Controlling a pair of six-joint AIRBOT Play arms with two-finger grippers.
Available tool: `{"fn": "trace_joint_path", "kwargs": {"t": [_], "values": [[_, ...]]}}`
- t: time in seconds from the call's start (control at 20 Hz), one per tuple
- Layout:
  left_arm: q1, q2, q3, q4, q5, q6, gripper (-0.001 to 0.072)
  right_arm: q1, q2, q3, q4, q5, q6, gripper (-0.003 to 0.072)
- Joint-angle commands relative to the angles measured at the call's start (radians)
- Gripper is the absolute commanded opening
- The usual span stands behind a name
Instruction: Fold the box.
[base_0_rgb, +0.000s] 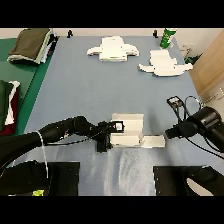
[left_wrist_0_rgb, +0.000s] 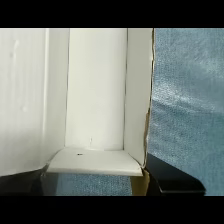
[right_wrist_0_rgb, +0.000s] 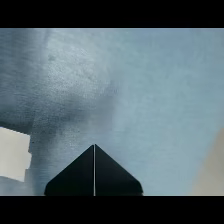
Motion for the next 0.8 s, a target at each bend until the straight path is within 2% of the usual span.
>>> {"fn": "trace_joint_path", "kwargs": {"t": [0.0,0.1,0.25,0.45,0.65,0.75], "values": [[0.0,0.0,0.001,0.001,0.0,0.001,0.0593,-0.203,-0.074,-0.007,0.326,0.043,0.023,0.0003],[0.0,0.0,0.001,0.001,0.0,0.001,0.0593,-0.264,-0.128,-0.007,0.483,0.071,-0.077,0.0003],[0.0,0.0,0.001,0.001,0.0,0.001,0.0593,-0.311,-0.176,-0.007,0.543,0.061,-0.141,0.0002],[0.0,0.0,0.001,0.001,0.0,0.001,0.0592,-0.335,-0.176,-0.007,0.641,0.021,-0.216,0.0001],[0.0,0.0,0.001,0.001,0.0,0.001,0.0592,-0.334,-0.149,-0.006,0.844,-0.055,-0.314,0.0002],[0.0,0.0,0.001,0.001,0.0,0.001,0.0593,-0.333,-0.121,-0.006,0.895,-0.079,-0.327,0.0002]]}}
